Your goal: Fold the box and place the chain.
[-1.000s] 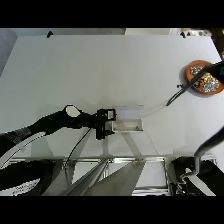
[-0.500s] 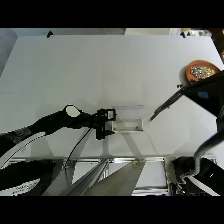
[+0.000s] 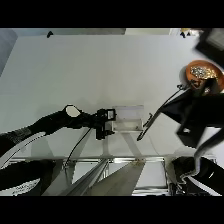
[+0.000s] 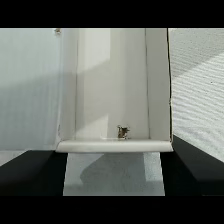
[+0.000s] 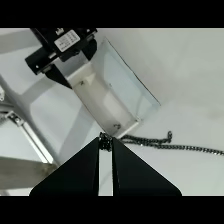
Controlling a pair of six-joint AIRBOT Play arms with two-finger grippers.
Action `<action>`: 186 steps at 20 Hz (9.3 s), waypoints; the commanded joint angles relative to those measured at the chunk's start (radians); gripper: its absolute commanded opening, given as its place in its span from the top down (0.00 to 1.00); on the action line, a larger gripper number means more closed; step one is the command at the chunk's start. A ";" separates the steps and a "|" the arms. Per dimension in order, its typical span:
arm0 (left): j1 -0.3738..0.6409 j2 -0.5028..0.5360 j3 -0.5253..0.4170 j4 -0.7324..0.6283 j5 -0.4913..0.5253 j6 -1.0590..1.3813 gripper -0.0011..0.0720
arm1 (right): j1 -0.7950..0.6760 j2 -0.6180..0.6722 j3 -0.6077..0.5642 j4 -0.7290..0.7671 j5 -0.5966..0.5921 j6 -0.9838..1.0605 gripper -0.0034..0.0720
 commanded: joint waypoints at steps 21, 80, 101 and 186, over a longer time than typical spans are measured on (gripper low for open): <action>0.000 0.000 0.000 0.000 0.000 0.000 0.56 | 0.004 -0.175 -0.668 0.208 -0.628 0.009 0.92; 0.000 0.000 0.000 0.000 0.000 0.000 0.56 | -0.355 -0.425 -0.645 -0.047 -0.614 -0.033 0.66; 0.000 0.000 0.000 0.000 0.000 0.000 0.56 | -0.354 -0.467 -0.645 -0.020 -0.619 -0.006 0.89; 0.000 0.000 0.000 0.000 0.000 0.000 0.56 | -0.381 -0.112 -0.893 0.369 -0.604 -1.250 0.44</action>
